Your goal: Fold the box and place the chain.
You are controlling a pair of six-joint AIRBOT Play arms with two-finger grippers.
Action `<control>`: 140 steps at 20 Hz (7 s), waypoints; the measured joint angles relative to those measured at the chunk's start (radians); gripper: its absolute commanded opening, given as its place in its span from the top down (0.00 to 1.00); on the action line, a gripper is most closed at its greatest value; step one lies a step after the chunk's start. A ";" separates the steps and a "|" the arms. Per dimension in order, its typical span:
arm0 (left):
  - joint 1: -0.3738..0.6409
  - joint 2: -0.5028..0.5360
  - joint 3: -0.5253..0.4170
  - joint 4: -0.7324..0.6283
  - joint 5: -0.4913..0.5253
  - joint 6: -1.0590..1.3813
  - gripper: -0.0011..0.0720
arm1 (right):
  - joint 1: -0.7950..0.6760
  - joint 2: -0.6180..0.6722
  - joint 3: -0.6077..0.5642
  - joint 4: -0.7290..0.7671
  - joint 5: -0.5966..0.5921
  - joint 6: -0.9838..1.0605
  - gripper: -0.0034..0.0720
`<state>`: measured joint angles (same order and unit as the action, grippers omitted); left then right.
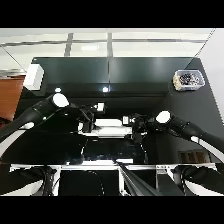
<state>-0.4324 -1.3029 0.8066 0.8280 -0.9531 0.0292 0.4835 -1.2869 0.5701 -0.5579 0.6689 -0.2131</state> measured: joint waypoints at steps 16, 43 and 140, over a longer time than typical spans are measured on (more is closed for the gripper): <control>0.037 0.205 -0.113 -0.151 -0.133 -0.496 0.95 | 0.000 0.000 0.000 -0.001 0.000 0.000 0.39; 0.188 0.203 -0.042 0.117 -0.201 -0.345 0.02 | 0.000 0.000 0.000 -0.001 -0.001 0.000 0.39; 0.234 -0.114 -0.040 -0.256 -0.375 -1.031 0.27 | 0.000 0.000 0.001 -0.001 -0.001 0.000 0.39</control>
<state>-0.1982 -1.4170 0.7670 0.5724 -1.3281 -1.0019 0.4835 -1.2869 0.5709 -0.5591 0.6682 -0.2134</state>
